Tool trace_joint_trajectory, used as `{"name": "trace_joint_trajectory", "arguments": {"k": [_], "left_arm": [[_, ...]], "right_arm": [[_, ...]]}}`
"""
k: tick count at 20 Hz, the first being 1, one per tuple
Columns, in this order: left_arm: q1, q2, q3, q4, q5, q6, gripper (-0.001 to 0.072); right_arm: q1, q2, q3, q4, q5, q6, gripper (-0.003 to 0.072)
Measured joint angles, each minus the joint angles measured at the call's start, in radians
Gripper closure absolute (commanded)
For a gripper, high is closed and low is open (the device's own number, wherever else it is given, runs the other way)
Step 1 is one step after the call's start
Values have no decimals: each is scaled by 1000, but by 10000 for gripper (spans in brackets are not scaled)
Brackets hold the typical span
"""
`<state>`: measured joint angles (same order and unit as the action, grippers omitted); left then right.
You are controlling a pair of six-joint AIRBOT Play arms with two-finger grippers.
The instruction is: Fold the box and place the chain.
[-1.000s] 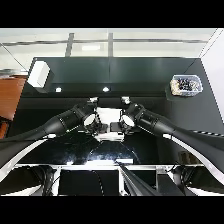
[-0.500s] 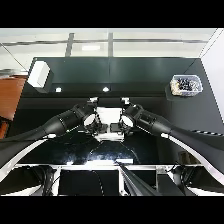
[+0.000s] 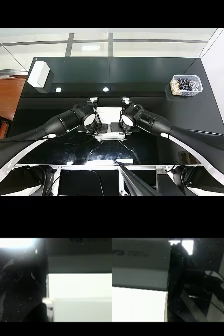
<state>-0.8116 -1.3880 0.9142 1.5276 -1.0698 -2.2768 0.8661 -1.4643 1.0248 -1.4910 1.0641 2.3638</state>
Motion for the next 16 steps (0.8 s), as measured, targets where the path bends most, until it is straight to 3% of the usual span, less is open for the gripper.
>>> {"name": "trace_joint_trajectory", "arguments": {"k": [2, 3, 4, 16], "left_arm": [[0, 0, 0, 0, 1, 1, 678], [0, 0, 0, 0, 2, 1, 678], [0, 0, 0, 2, 3, 5, 678], [0, 0, 0, 2, 13, 4, 678]], "right_arm": [[0, 0, 0, 4, -2, -3, 650], [0, 0, 0, 5, -3, -4, 487], [0, 0, 0, 13, -7, -11, 433], [0, 3, 1, 21, 23, -16, 432]]}}
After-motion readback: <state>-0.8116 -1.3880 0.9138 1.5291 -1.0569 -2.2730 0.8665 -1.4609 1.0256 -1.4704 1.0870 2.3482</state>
